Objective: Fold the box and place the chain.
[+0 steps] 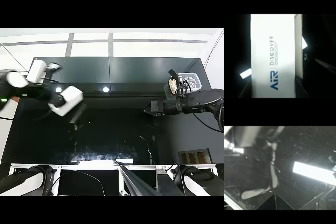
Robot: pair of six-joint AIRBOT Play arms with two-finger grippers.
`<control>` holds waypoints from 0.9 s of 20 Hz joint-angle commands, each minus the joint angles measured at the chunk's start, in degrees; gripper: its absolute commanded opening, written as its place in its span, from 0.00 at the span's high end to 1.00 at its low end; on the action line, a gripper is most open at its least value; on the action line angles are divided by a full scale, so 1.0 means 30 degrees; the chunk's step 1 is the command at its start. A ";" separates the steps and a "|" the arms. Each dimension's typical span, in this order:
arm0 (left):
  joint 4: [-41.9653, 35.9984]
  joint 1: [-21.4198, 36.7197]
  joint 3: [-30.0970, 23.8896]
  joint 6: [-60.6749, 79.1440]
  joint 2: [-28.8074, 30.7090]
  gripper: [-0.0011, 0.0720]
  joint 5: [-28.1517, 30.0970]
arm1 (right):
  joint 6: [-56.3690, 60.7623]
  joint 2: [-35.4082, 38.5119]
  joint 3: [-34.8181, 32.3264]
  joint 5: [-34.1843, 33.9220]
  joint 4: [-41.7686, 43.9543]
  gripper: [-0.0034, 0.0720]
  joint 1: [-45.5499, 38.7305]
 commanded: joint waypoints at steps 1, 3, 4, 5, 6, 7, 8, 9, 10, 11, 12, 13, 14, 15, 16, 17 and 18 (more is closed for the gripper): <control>0.0124 0.5209 0.0029 -0.1020 0.0219 0.33 0.0364 | 0.0000 0.0015 0.0022 0.0466 -0.0146 0.93 0.0000; 0.0146 0.6768 0.0029 -0.1013 0.0204 0.33 0.1377 | 0.0000 0.0015 0.0022 0.0619 -0.0146 0.93 -0.0007; 0.0233 0.7351 0.0029 -0.1013 0.0153 0.33 0.1960 | 0.0000 0.0015 0.0022 0.0627 -0.0138 0.93 0.0000; 0.0284 0.7898 0.0029 -0.1005 0.0036 0.33 0.2550 | 0.0000 0.0015 0.0022 0.0612 -0.0138 0.93 0.0000; 0.0270 0.8335 0.0029 -0.1005 -0.0124 0.33 0.3126 | 0.0007 0.0015 0.0022 0.0605 -0.0138 0.93 0.0000; 0.0240 0.8626 0.0029 -0.1005 -0.0313 0.33 0.3708 | 0.0015 0.0015 0.0022 0.0605 -0.0138 0.93 0.0000; 0.0189 0.8772 0.0036 -0.0933 -0.0517 0.33 0.4160 | 0.0015 0.0015 0.0015 0.0605 -0.0138 0.93 0.0000; 0.0175 0.8757 0.0044 -0.0933 -0.0765 0.33 0.4648 | 0.0015 0.0015 0.0022 0.0605 -0.0138 0.93 0.0000; -0.0015 0.8714 0.0044 -0.0852 -0.1064 0.33 0.5107 | 0.0022 0.0015 0.0022 0.0619 -0.0138 0.93 0.0000; -0.0488 0.8699 0.0051 -0.0780 -0.1443 0.33 0.5676 | 0.0029 0.0015 0.0022 0.0619 -0.0138 0.93 0.0000; -0.0984 0.8684 0.0058 -0.0678 -0.1843 0.33 0.6266 | 0.0073 0.0015 0.0022 0.0627 -0.0138 0.93 0.0000; -0.1515 0.8677 0.0058 -0.0495 -0.2164 0.33 0.6703 | 0.0248 0.0015 0.0022 0.0612 -0.0138 0.93 0.0000; -0.2244 0.8677 0.0058 -0.0372 -0.2492 0.32 0.6827 | 0.0364 0.0015 0.0022 0.0612 -0.0138 0.93 0.0000; -0.2543 0.8641 0.0058 -0.0372 -0.2696 0.19 0.6812 | 0.0372 0.0015 0.0022 0.0612 -0.0138 0.93 0.0000; -0.2484 0.8575 0.0058 -0.0379 -0.2761 0.01 0.6834 | 0.0372 0.0015 0.0022 0.0627 -0.0138 0.93 0.0000; -0.2288 0.8517 0.0087 -0.0379 -0.2703 0.01 0.6717 | 0.0364 0.0015 0.0022 0.0641 -0.0146 0.93 -0.0007; -0.1683 0.8480 0.0321 -0.0401 -0.2601 0.01 0.6397 | 0.0372 0.0015 0.0022 0.0641 -0.0146 0.93 -0.0007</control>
